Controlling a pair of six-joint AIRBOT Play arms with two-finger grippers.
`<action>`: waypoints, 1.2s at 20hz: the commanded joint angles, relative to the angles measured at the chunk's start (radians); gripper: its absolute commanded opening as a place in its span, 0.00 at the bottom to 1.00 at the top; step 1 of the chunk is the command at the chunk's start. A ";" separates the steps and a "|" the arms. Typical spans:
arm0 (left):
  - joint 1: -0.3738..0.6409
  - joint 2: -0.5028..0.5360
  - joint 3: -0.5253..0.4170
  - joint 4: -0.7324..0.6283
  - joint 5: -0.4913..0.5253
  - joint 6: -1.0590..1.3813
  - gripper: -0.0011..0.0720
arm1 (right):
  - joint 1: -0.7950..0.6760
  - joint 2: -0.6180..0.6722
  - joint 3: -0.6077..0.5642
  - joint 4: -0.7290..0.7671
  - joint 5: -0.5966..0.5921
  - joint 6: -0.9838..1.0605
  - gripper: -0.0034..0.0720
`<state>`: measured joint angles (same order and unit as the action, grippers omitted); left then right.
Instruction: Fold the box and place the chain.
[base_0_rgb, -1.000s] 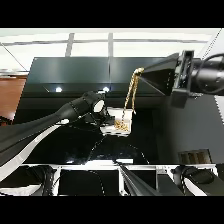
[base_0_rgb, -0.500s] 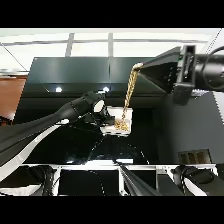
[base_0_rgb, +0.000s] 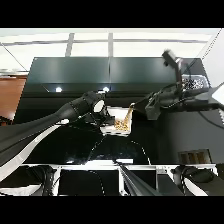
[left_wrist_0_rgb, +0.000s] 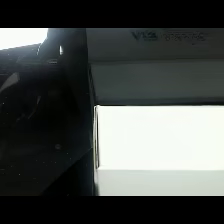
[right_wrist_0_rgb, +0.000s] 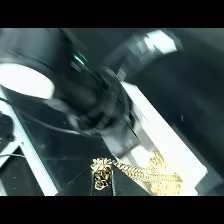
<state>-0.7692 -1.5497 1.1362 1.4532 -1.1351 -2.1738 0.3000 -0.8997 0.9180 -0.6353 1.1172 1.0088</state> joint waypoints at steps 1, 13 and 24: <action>0.001 -0.001 0.000 0.000 0.000 0.001 0.06 | 0.055 -0.007 -0.143 -0.010 -0.165 0.020 0.07; 0.001 -0.001 0.000 -0.001 0.000 0.000 0.06 | -0.079 -0.074 -0.115 -0.200 0.083 0.018 0.54; 0.004 -0.001 0.000 0.009 0.005 -0.013 0.06 | -0.329 0.039 -0.111 -0.300 0.289 0.019 0.54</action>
<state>-0.7658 -1.5539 1.1370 1.4536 -1.1309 -2.1769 -0.0120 -0.8684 0.8066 -0.9321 1.3823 1.0298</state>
